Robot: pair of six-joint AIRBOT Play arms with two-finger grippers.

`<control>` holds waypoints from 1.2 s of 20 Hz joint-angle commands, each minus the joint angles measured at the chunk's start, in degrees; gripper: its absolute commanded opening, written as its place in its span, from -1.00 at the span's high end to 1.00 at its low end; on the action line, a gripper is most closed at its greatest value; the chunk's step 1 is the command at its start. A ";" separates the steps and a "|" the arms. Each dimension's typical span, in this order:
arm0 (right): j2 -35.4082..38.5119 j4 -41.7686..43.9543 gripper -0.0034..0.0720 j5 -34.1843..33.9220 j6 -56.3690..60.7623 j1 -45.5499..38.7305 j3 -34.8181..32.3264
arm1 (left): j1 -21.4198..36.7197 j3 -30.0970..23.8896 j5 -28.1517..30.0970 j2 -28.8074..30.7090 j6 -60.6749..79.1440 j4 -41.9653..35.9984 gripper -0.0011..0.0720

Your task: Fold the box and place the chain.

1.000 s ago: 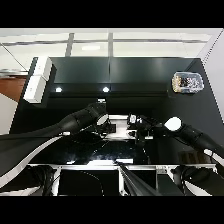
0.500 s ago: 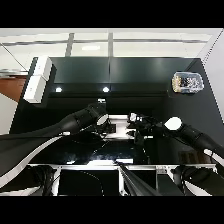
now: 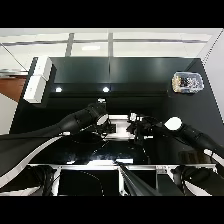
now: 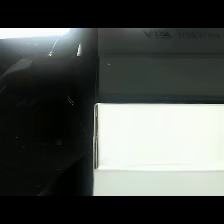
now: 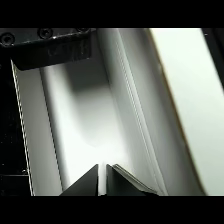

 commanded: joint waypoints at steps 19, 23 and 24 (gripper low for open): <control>2.36 -20.00 0.76 23.52 77.66 -37.92 -3.61 | 0.04 0.02 -1.11 0.02 -0.04 0.17 0.89; -3.34 -12.09 0.76 22.67 73.75 -31.30 -3.58 | 0.04 0.02 -1.11 0.02 -0.07 0.17 0.88; -4.02 -9.64 0.76 22.08 72.17 -29.46 -3.58 | 0.04 0.02 -1.14 0.02 -0.07 0.17 0.88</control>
